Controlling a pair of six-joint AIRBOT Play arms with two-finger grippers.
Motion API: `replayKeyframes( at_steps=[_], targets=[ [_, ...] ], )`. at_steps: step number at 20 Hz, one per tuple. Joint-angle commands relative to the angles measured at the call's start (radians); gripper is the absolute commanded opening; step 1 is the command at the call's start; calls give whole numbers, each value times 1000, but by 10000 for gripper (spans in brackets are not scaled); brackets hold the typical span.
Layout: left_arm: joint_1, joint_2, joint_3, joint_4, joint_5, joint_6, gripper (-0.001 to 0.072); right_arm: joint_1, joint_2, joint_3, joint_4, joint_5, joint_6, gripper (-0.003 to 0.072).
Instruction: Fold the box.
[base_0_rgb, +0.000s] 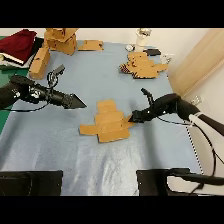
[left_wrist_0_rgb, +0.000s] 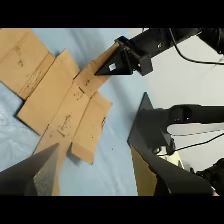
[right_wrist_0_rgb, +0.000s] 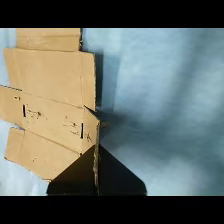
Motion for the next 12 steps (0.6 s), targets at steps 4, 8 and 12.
replayKeyframes(
  at_steps=[4, 8, 12],
  targets=[
    [-26, 0, -9, 161, -63, -19, 718, 185, 344, -300, 77, 207, -59, 1],
    [-48, -2, -38, 217, 14, -21, 718, 344, 437, -389, 71, 293, 17, 2],
    [-46, -2, -69, 325, 90, -86, 718, 425, 436, -407, 55, 428, 32, 2]
  ],
)
